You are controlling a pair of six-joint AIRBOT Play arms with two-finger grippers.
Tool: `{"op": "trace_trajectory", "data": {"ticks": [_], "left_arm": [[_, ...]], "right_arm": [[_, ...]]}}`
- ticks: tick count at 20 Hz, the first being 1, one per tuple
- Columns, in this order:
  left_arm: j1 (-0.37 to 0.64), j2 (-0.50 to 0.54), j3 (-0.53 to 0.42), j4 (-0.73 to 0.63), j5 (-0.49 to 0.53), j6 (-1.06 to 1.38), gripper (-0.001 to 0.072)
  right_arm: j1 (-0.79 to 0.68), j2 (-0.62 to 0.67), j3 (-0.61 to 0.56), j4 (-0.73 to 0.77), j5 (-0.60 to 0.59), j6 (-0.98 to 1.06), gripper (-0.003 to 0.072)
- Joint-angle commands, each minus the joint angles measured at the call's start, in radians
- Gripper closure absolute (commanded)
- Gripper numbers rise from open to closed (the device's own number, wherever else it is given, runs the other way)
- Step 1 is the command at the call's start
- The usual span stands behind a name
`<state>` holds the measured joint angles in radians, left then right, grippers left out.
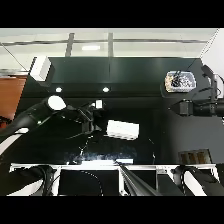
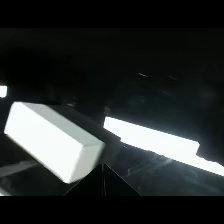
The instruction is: Fold the box and place the chain.
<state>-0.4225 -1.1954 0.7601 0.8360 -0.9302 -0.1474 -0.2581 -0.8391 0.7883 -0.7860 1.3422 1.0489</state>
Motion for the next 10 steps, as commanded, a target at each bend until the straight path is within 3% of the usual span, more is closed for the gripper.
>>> {"op": "trace_trajectory", "data": {"ticks": [1,5,10], "left_arm": [[0.043,0.089,0.004,0.032,-0.050,-0.096,-0.0003],[-0.082,0.050,0.029,-0.064,-0.019,-0.096,0.0001],[-0.288,-0.111,0.167,-0.068,0.075,-0.096,0.0001]], "right_arm": [[-0.054,0.010,-0.057,0.010,-0.013,-0.002,0.0676],[-0.049,0.010,-0.100,0.082,-0.044,-0.036,0.0676],[-0.045,0.010,-0.100,0.081,-0.040,-0.036,0.0676]]}}
